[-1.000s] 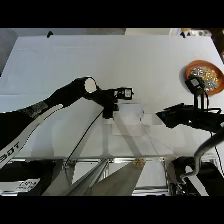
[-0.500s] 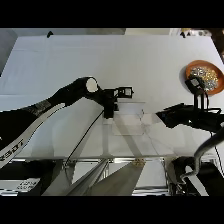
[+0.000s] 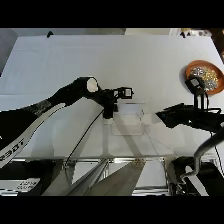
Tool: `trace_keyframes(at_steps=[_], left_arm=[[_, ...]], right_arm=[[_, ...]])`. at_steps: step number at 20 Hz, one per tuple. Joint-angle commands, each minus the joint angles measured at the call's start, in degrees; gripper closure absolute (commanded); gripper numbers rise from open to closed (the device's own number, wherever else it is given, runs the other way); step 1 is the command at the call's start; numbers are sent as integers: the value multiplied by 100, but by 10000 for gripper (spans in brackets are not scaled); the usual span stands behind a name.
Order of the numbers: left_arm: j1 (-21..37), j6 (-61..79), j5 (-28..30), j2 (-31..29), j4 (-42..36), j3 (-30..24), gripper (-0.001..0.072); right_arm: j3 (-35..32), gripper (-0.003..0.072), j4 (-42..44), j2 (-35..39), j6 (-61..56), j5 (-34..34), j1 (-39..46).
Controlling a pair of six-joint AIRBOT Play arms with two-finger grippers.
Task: Fold the box and place the chain.
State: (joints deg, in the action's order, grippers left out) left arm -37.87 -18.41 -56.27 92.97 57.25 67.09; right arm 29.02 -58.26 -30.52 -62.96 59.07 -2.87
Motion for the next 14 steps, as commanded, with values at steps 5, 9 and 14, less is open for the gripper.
trace_keyframes(at_steps=[5,9,14], left_arm=[[-7,0,-33,4,42,-4,695],[-7,0,-33,4,39,-4,695],[-7,0,-35,4,39,-4,695]], right_arm=[[4,366,7,2,146,481,-4],[-28,669,229,2,1069,1307,-4],[-372,668,717,-9,3547,1626,-133]])
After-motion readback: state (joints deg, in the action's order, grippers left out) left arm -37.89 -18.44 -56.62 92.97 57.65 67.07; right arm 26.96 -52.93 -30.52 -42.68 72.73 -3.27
